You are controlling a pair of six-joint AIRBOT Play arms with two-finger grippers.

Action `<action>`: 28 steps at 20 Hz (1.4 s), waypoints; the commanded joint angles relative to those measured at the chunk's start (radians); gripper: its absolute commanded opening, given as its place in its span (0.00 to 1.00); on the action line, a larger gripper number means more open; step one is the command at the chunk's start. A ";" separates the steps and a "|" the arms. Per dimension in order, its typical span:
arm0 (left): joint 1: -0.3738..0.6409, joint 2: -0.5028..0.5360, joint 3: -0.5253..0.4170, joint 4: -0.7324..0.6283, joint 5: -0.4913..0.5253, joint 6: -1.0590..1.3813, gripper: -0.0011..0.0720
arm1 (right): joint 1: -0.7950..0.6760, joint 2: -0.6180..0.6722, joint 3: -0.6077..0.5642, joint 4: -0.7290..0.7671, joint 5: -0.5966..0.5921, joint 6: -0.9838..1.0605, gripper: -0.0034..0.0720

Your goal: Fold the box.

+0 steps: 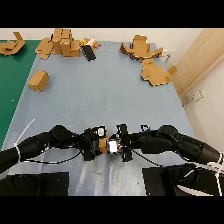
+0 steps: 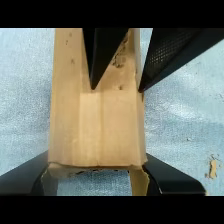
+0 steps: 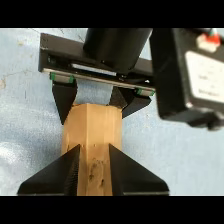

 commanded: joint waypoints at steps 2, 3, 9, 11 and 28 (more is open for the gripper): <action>0.000 0.000 0.001 -0.001 0.000 -0.001 0.62 | 0.036 0.002 0.012 0.006 -0.013 0.002 0.39; 0.000 0.000 0.001 -0.001 0.000 -0.001 0.62 | 0.043 0.002 0.012 0.004 -0.012 0.002 0.39; 0.000 0.000 0.001 -0.001 0.000 -0.001 0.62 | 0.048 -0.010 0.012 -0.105 0.010 0.055 0.40; 0.000 0.000 0.001 -0.001 0.000 -0.001 0.62 | 0.050 -0.008 0.012 -0.106 0.000 0.055 0.59; 0.000 0.000 0.001 -0.001 0.000 -0.001 0.62 | 0.123 0.038 0.016 -0.432 -0.044 0.365 0.60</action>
